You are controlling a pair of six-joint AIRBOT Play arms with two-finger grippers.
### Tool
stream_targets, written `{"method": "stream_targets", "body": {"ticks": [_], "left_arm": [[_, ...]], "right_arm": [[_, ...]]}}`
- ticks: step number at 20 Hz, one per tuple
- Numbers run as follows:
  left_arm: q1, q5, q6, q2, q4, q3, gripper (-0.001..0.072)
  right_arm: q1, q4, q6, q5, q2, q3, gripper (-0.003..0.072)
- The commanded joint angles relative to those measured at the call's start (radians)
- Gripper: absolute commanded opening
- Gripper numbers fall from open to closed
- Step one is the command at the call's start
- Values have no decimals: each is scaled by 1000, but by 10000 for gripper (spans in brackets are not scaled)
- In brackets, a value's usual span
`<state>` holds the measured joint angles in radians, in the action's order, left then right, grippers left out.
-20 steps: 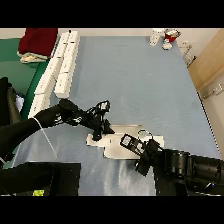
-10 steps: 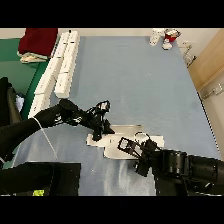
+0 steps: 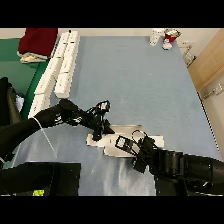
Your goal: Fold the box.
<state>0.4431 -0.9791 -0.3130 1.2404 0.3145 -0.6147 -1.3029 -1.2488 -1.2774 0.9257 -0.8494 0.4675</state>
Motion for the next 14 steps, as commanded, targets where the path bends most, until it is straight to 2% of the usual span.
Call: {"method": "stream_targets", "body": {"ticks": [1,4,5,11,14], "left_arm": [[-1,0,0,0,0,0,12],[-1,0,0,0,0,0,12],[-1,0,0,0,0,0,12],[-1,0,0,0,0,0,12],[-1,0,0,0,0,0,12]], "right_arm": [[0,52,156,21,32,25,605],[0,67,180,75,71,35,610],[1,68,182,98,81,35,720],[24,111,176,149,128,35,720],[109,77,54,115,128,35,720]]}}
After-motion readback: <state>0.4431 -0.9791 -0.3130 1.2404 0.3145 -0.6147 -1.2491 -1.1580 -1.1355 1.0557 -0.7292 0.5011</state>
